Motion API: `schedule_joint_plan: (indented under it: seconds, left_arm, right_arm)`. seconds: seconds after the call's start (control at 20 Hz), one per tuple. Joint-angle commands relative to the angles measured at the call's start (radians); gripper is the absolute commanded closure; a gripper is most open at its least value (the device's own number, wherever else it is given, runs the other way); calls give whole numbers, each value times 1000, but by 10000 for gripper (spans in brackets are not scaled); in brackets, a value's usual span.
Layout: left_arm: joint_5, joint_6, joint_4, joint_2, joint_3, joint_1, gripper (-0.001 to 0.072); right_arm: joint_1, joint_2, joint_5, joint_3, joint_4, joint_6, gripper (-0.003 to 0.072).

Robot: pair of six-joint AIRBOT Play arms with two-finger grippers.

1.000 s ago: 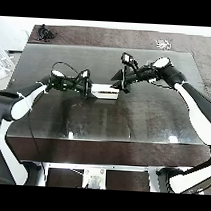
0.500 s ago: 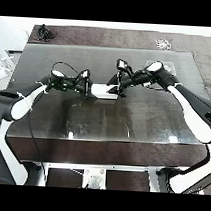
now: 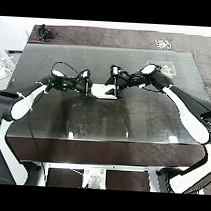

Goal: Fold the box and place the chain.

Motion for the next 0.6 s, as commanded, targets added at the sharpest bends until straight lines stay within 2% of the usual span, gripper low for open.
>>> schedule_joint_plan:
  seconds: [0.0,0.5,0.55]
  left_arm:
    - [0,1,0,1,0,1,169]
    - [0,0,0,1,0,1,169]
    - [0,0,0,1,0,1,169]
  right_arm:
    - [3,0,-27,0,-8,-5,172]
    - [3,50,-27,29,2,-5,173]
    - [3,48,-27,27,1,-5,259]
